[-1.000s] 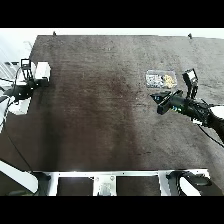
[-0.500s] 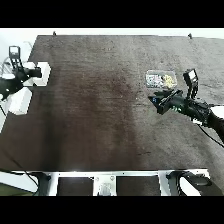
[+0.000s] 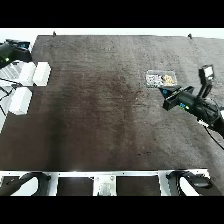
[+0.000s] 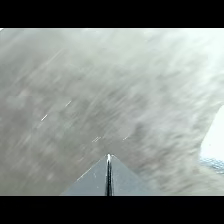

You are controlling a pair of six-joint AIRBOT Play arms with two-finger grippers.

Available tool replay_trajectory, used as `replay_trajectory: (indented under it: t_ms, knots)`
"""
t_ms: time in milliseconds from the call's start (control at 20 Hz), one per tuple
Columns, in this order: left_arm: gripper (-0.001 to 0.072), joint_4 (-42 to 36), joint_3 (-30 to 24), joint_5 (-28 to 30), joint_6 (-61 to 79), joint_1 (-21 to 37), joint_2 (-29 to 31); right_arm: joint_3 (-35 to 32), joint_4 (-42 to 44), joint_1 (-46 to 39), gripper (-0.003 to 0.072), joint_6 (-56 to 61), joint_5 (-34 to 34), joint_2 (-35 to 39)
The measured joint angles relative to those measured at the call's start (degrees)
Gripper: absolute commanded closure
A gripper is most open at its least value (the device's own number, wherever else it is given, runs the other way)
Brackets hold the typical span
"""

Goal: Fold the box and place the chain.

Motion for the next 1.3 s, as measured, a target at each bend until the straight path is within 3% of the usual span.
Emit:
replay_trajectory:
  t_ms: [300,500,650,900,1300]
  knots:
    - [0.0696,-0.7,-25.9,16.2,4.7,-12.4,23.9,-6.8,0.1,-0.1,0.0683,1.5,-9.5,11.7]
    - [0.0694,-1.2,-42.3,20.1,5.7,-18.4,38.2,-13.2,-0.1,-0.4,0.0683,1.6,-11.4,19.1]
    - [0.0691,-2.1,-50.9,21.2,5.7,-20.0,47.3,-18.2,-0.1,-0.4,0.0683,1.7,-12.0,24.4]
    - [0.0689,-2.7,-56.0,18.6,5.7,-20.8,53.2,-22.9,-0.2,-0.4,0.0682,1.7,-12.4,29.1]
    - [0.0689,-2.9,-57.1,16.9,5.9,-20.9,54.5,-24.1,-0.2,-0.4,0.0682,1.8,-12.4,30.3]
